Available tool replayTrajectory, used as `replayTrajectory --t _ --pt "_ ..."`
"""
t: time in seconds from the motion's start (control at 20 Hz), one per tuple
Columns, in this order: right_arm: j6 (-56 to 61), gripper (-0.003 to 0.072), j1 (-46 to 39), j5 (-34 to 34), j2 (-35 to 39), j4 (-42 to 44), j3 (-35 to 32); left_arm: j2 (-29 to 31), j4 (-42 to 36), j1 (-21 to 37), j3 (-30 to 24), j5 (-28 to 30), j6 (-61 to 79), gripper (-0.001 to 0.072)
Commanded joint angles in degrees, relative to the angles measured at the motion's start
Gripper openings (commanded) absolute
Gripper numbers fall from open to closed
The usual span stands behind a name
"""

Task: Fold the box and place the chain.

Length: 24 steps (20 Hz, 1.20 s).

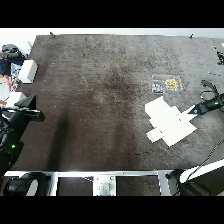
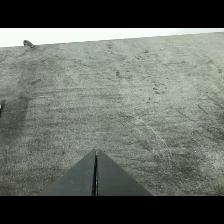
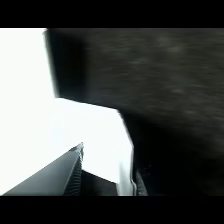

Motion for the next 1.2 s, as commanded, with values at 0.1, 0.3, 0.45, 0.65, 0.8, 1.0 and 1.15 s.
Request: replayTrajectory --t 0.1,0.3,0.45,0.65,0.8,1.0,1.15 --pt "-0.68 0.0314 0.07 8.39 -0.83 2.45 0.02 0.04 0.02 0.00 -0.04 0.00 0.02 0.0012" --pt "2.08 0.0126 1.55 10.62 -0.83 2.78 -0.24 0.04 0.02 0.00 -0.04 0.02 0.02 0.0012" --pt "4.98 0.0008 4.02 10.73 0.11 1.49 -2.38 0.04 0.02 0.00 -0.04 0.02 0.02 0.0012" --pt "4.98 0.0006 6.58 10.19 5.16 11.72 -10.84 0.04 0.02 0.00 -0.04 0.02 0.02 0.0012" --pt "7.19 0.0006 9.51 5.03 12.24 24.02 -21.05 0.04 0.02 0.00 -0.04 0.02 0.02 0.0012" --pt "7.48 0.0006 19.08 -12.46 24.13 40.35 -37.09 0.04 0.02 0.00 -0.04 0.00 0.02 0.0012" --pt "8.55 0.0006 29.77 -26.86 27.91 50.34 -42.12 0.04 0.00 0.00 -0.04 0.00 0.00 0.0012"
